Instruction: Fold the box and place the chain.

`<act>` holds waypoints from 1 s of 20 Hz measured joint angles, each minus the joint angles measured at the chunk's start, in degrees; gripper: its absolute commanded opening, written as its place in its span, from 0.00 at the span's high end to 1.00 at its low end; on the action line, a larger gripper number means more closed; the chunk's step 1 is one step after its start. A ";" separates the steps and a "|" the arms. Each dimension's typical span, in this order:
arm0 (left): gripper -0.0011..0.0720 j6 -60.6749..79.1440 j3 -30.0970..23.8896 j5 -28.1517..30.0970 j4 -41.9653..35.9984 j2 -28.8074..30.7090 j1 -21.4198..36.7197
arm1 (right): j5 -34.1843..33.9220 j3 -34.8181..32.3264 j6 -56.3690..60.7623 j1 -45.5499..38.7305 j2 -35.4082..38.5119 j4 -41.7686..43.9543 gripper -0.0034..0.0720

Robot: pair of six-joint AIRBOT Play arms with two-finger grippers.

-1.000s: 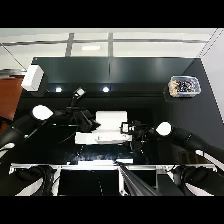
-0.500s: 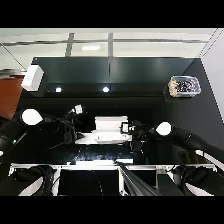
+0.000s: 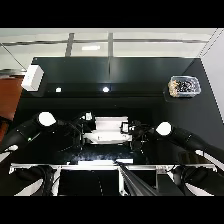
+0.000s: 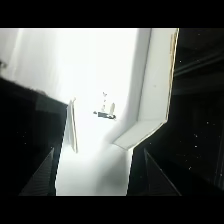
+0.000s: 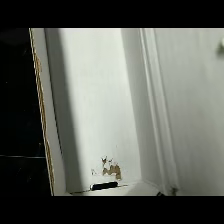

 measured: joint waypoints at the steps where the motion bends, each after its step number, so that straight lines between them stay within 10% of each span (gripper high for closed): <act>1: 0.23 0.35 -0.02 0.00 -0.11 -0.48 -0.37 | 0.00 0.00 0.00 0.02 -0.02 0.00 0.41; 6: 0.33 1.18 -0.07 1.70 -0.59 -1.46 -1.88 | 0.04 0.00 0.00 0.02 -0.02 0.02 0.41; 9: 0.60 1.88 -0.07 2.97 -0.74 -1.62 -3.54 | 0.04 0.00 0.00 0.02 -0.02 0.02 0.41; 20: 0.60 5.90 0.13 6.01 0.33 -1.68 -5.97 | 0.07 0.00 0.00 0.02 -0.02 0.02 0.41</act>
